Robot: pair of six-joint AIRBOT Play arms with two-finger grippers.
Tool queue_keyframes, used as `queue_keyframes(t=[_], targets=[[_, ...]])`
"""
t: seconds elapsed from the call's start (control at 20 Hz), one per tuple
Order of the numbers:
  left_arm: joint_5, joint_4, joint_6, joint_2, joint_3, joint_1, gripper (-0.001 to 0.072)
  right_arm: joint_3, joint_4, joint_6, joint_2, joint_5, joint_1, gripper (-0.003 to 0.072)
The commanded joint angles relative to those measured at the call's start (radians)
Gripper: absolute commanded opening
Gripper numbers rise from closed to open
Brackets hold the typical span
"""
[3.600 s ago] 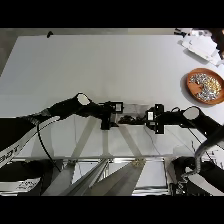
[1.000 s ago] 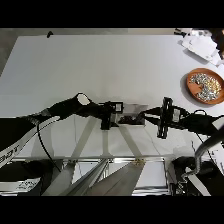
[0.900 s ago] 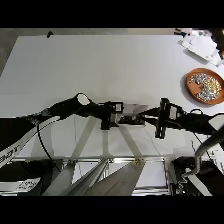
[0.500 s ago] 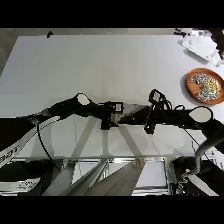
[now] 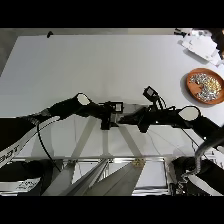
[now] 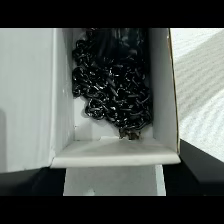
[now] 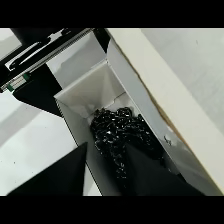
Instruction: Fold the box and place the chain.
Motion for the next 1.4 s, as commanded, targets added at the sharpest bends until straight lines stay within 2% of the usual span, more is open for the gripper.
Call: queue_keyframes(t=[0.0,0.1,0.2,0.25,0.35,0.45,0.5,0.55,0.65,0.85,1.0,1.1,1.2,1.35], targets=[[0.000,0.000,0.000,0.001,0.000,0.000,0.0254,0.001,0.000,0.059,-0.006,-0.013,0.006,0.0308],[0.000,0.000,0.000,0.001,0.000,0.000,0.0254,0.020,-0.009,0.066,-0.003,0.012,0.006,0.0308],[0.000,0.000,0.000,0.001,0.000,0.000,0.0254,0.086,-0.083,0.122,0.022,0.109,0.003,0.0292],[0.000,0.000,0.000,0.001,0.000,0.000,0.0254,0.135,-0.179,0.180,0.043,0.204,0.003,0.0280],[0.000,0.000,0.000,0.001,0.000,0.000,0.0254,0.227,-0.402,0.283,0.068,0.472,0.003,0.0169],[0.000,0.000,0.000,0.001,0.000,0.000,0.0254,0.287,-0.629,0.404,0.072,0.728,0.003,0.0167],[0.000,0.000,0.000,0.001,0.000,0.000,0.0254,0.294,-0.734,0.455,0.072,0.797,0.003,0.0165],[0.000,0.000,0.000,0.001,0.000,0.000,0.0254,0.294,-0.829,0.492,0.071,0.810,-0.001,0.0144],[0.000,0.000,0.000,0.001,0.000,0.000,0.0254,0.294,-0.907,0.536,0.068,0.726,-0.058,0.0018],[0.000,0.000,0.000,0.001,0.000,0.000,0.0254,0.298,-0.933,0.702,0.013,0.381,-0.245,0.0004],[0.000,0.000,0.000,0.001,0.000,0.000,0.0254,0.346,-0.836,0.677,-0.113,0.270,-0.269,0.0003],[0.000,0.000,0.000,0.001,0.000,0.000,0.0254,0.420,-0.690,0.545,-0.245,0.272,-0.254,0.0002],[0.000,0.000,0.000,0.001,0.000,0.000,0.0254,0.544,-0.615,0.503,-0.381,0.316,-0.236,0.0002],[0.000,0.000,0.000,0.001,0.000,0.000,0.0254,0.793,-0.601,0.504,-0.531,0.511,-0.211,0.0002]])
